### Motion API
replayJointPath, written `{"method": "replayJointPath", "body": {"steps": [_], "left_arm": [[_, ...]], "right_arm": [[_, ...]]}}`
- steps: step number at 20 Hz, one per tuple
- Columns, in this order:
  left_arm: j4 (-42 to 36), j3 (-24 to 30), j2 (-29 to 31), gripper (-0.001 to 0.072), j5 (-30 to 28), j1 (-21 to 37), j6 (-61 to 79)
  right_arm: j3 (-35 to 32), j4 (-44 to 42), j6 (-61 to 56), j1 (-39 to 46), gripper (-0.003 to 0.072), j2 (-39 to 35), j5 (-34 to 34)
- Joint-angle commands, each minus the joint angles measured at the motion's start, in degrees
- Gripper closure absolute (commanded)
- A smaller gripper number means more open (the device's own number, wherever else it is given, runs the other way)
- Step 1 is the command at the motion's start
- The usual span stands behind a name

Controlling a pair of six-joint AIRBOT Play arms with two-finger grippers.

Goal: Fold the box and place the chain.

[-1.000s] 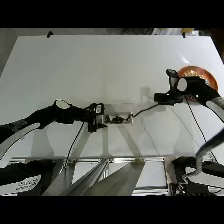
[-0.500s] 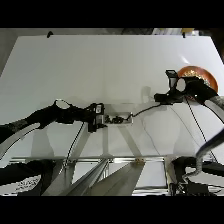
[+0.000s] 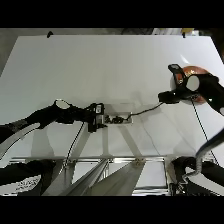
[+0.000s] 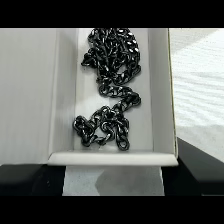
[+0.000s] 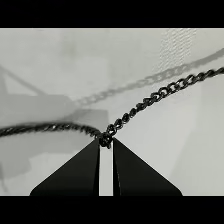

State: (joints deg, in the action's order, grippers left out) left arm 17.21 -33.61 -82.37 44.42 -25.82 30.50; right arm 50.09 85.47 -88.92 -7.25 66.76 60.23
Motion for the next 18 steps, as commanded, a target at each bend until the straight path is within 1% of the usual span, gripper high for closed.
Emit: {"method": "replayJointPath", "body": {"steps": [1,3,5,8,12,15,18], "left_arm": [[0.00,0.02,0.02,0.0398,-0.02,0.02,0.00],[0.00,0.02,0.02,0.0398,0.02,0.02,0.00],[0.00,0.02,0.02,0.0398,0.00,0.02,0.00],[0.00,0.02,0.02,0.0398,0.00,0.02,0.00],[0.00,0.02,0.02,0.0398,0.00,0.02,0.00],[0.00,0.02,0.02,0.0398,0.00,0.02,0.00],[0.00,0.02,0.02,0.0398,0.00,0.02,0.00]], "right_arm": [[0.07,-1.81,2.03,-1.90,0.0672,-10.03,5.66],[0.07,-4.70,2.01,-6.14,0.0672,-14.69,7.54],[0.07,-9.81,2.01,-12.07,0.0672,-18.27,6.14],[0.07,-13.81,1.95,-22.21,0.0672,-20.35,0.04],[0.07,-15.69,0.26,-32.63,0.0671,-20.33,-7.10],[0.07,-16.59,0.26,-37.22,0.0671,-20.33,-13.90],[0.07,-17.88,0.28,-38.51,0.0671,-20.28,-18.73]]}}
